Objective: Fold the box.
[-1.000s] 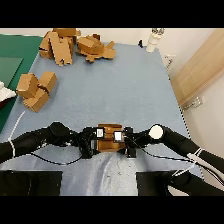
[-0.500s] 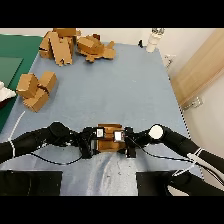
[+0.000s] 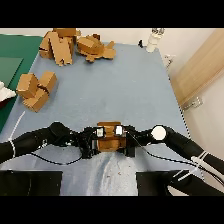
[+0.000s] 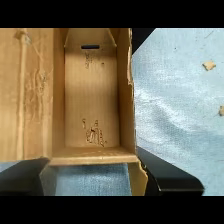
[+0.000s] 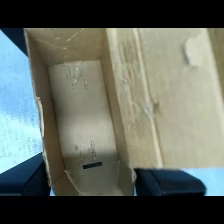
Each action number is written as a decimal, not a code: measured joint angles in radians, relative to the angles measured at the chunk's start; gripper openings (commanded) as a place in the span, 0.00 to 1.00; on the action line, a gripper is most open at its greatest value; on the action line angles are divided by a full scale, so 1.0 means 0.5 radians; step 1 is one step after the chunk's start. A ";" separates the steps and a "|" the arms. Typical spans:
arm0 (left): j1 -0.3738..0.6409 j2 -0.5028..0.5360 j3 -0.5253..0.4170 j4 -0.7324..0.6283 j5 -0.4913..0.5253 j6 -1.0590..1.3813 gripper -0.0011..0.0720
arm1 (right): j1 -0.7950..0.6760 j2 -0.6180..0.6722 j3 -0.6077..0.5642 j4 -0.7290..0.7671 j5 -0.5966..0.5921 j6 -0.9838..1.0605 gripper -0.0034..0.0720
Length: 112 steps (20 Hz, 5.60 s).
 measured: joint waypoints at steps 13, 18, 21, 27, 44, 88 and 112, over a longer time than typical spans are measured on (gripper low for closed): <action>-0.002 0.000 0.000 0.007 0.011 0.006 0.71 | -0.002 0.296 0.001 -0.578 0.399 0.937 1.00; -0.002 0.000 0.000 0.002 0.034 -0.001 0.71 | -0.001 0.306 0.001 -0.521 0.513 1.038 0.45; -0.002 0.000 0.000 0.003 0.043 -0.002 0.71 | 0.004 0.307 0.002 -0.459 0.549 1.054 0.44; -0.002 0.000 0.000 0.007 0.047 -0.003 0.71 | 0.003 0.326 0.001 -0.475 0.583 1.118 0.09; -0.002 0.215 0.002 0.620 -0.108 -0.589 0.71 | -0.001 0.571 0.001 -0.838 0.515 1.720 0.05; -0.002 0.222 0.016 0.867 -0.211 -0.753 0.71 | -0.256 -0.196 0.001 1.205 -0.075 0.781 0.35; -0.007 0.222 0.017 0.864 -0.204 -0.748 0.71 | 0.358 0.173 0.002 -0.715 0.085 0.998 0.80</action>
